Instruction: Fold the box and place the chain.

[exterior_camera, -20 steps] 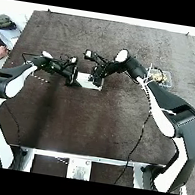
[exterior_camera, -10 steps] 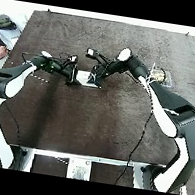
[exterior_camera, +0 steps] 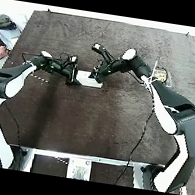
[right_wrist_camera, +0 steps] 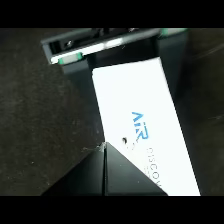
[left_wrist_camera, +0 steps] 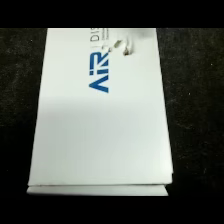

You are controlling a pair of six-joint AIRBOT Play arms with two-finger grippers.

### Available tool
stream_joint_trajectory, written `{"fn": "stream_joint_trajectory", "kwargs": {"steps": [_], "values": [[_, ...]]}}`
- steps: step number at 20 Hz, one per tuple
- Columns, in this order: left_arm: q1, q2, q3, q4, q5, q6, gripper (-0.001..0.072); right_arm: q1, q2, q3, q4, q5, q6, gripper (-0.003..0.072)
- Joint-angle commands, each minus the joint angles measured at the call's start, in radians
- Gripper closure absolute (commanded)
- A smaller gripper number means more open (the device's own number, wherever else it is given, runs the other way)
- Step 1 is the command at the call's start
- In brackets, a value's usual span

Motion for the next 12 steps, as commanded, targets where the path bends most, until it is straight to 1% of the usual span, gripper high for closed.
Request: {"fn": "stream_joint_trajectory", "kwargs": {"steps": [1,5,10,12], "values": [[-0.001,0.0,0.0,0.002,-0.001,0.001,0.0243,-0.008,-0.041,0.0,-0.017,-0.009,0.052,0.0696],[-0.001,0.0,0.0,0.002,-0.001,0.0,0.0243,-0.023,-0.071,-0.002,-0.018,0.016,0.09,0.0697],[-0.001,0.0,0.0,0.002,-0.001,0.0,0.0242,-0.023,-0.071,-0.008,-0.017,0.014,0.092,0.0696],[-0.001,0.0,0.0,0.002,-0.001,0.0,0.0242,-0.023,-0.063,-0.006,0.012,0.008,0.088,0.0697]]}}
